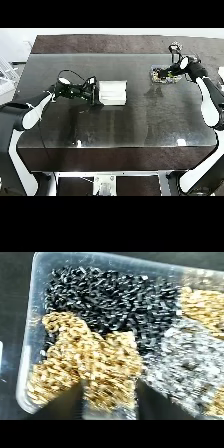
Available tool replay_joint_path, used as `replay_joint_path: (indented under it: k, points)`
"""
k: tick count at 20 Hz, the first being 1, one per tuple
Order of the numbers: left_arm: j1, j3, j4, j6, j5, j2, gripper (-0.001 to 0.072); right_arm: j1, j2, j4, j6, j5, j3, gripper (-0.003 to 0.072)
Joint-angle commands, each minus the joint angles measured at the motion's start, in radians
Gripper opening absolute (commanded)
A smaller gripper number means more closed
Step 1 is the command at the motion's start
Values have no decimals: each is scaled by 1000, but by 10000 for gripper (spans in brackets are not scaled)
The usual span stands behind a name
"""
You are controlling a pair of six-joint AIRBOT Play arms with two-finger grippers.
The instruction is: Fold the box and place the chain.
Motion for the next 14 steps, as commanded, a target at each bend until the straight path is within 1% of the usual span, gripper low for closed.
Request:
replay_joint_path:
  k: [1, 2, 3, 7, 9, 11, 14]
  points:
    - [1, 0, 0, 0, 0, 0, 352, 0, -14, 45, -61, -6, 3, 126]
    - [1, 0, 0, 0, 0, 0, 352, 3, -13, 52, -72, 1, 13, 59]
    - [1, 0, 0, 0, 0, 0, 352, 5, -13, 51, -72, 19, 30, 8]
    - [1, 0, 0, -18, 3, 0, 352, 13, -8, 50, -71, 134, 132, 6]
    - [1, 0, 0, -19, 3, 0, 352, 18, 22, 46, -69, 184, 175, 5]
    - [1, 0, 0, -19, 2, 0, 352, 24, 81, 43, -68, 221, 191, 5]
    - [1, 0, 0, -18, 2, 0, 352, 54, 219, 42, -68, 311, 191, 5]
